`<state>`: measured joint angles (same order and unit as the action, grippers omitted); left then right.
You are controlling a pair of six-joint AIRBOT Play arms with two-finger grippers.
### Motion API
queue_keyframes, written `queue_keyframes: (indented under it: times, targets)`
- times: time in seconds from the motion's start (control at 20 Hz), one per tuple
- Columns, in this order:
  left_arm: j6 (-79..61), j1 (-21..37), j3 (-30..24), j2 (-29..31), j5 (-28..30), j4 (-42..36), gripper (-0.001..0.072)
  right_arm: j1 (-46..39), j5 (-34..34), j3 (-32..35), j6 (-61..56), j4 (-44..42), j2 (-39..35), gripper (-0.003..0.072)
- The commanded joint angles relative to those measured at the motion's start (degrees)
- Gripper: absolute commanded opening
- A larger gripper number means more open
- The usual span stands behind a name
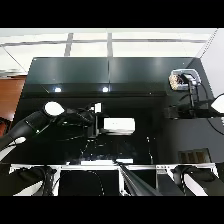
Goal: Fold the box and place the chain.
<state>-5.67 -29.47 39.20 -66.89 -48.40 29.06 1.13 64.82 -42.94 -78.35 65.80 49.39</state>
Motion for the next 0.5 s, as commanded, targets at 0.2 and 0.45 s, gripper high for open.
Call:
queue_keyframes:
  times: [0.2, 0.45]
  targets:
    - [19.8, -8.7, 16.6, -13.6, 6.2, 7.7, 0.0714, -3.2, -3.4, 2.3, -4.3, 0.2, -0.8, 0.0018]
    - [26.9, -9.7, 22.9, -18.7, -3.0, 14.5, 0.0714, -3.2, -3.0, 2.3, -4.3, 0.7, -0.8, 0.0018]
